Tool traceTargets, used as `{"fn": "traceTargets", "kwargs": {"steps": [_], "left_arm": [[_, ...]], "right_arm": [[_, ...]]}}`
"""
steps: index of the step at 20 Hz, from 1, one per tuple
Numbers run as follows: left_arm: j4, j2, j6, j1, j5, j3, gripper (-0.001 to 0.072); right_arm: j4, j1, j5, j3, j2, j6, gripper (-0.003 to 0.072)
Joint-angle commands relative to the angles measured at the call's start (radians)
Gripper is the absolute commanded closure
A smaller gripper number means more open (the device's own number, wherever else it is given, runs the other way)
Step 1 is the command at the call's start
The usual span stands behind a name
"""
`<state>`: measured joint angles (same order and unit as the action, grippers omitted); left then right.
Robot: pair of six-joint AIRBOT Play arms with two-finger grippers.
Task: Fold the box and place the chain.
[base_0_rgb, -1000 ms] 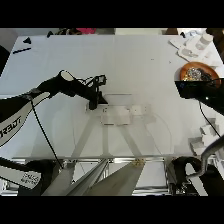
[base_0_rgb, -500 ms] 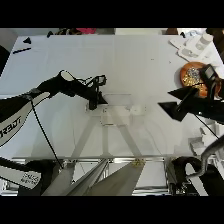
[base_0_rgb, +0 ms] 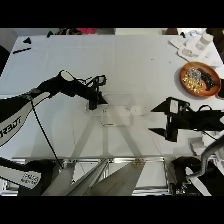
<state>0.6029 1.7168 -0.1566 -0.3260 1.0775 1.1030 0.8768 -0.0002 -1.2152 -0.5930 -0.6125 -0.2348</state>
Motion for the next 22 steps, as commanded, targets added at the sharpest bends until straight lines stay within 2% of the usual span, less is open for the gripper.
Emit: {"fn": "traceTargets", "kwargs": {"steps": [1, 5, 9, 14, 17, 22], "left_arm": [[0.0, 0.0, 0.0, 0.0, 0.0, 0.0, 0.0703], [0.0, 0.0, 0.0, 0.0, 0.0, 0.0, 0.0702], [0.0, 0.0, 0.0, 0.0, 0.0, 0.0, 0.0702], [0.0, 0.0, 0.0, 0.0, 0.0, 0.0, 0.0702], [0.0, 0.0, 0.0, 0.0, 0.0, 0.0, 0.0702], [0.0, 0.0, 0.0, 0.0, 0.0, 0.0, 0.0702]], "right_arm": [[0.005, 0.051, -0.004, 0.0, -0.001, 0.0, -0.0024], [0.006, 0.051, 0.166, 0.032, -0.038, 0.053, -0.0024], [-0.027, 0.051, 0.325, 0.108, -0.2, 0.292, -0.0024], [-0.226, 0.051, 0.372, 0.111, -0.454, 0.549, -0.0024], [-0.257, 0.051, 0.397, 0.111, -0.567, 0.629, -0.0024], [-0.356, 0.08, 0.456, 0.111, -0.632, 0.689, -0.0024]]}}
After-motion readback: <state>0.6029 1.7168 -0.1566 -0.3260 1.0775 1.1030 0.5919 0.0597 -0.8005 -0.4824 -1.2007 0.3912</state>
